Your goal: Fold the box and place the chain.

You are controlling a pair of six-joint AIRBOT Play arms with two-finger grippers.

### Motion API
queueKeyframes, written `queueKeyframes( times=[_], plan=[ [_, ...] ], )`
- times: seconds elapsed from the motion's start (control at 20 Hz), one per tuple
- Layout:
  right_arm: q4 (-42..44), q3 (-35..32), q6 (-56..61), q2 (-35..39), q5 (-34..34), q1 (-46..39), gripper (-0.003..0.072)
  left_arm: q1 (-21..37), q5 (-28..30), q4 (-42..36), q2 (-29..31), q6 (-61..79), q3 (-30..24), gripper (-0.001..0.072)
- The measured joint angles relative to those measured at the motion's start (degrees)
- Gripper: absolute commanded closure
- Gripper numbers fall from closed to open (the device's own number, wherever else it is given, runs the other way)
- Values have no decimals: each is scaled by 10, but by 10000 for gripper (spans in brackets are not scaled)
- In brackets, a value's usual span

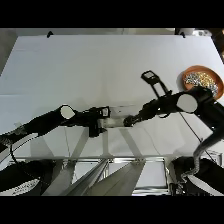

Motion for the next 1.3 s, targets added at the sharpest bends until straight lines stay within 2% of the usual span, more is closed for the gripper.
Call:
queueKeyframes(
  times=[0.05,0.1,0.35,0.65,0.9,0.95,1.1,1.3],
  plan=[
    [-7,0,0,-1,3,-24,284,0,0,0,0,0,0,502],
    [-13,0,-4,-6,4,-46,279,0,0,0,0,0,0,502],
    [-20,0,-19,-78,-10,-88,279,0,0,0,0,0,0,502],
    [-21,0,-24,-190,-52,-62,279,0,0,0,0,0,0,502],
    [-16,0,-24,-219,-80,-42,293,0,0,0,0,0,0,502],
    [-15,0,-24,-221,-80,-41,336,0,0,0,0,0,0,502],
    [-9,0,-24,-225,-88,-39,649,0,0,0,0,0,0,502],
    [-9,0,-25,-222,-84,-38,667,0,0,0,0,0,0,502]
  ],
)
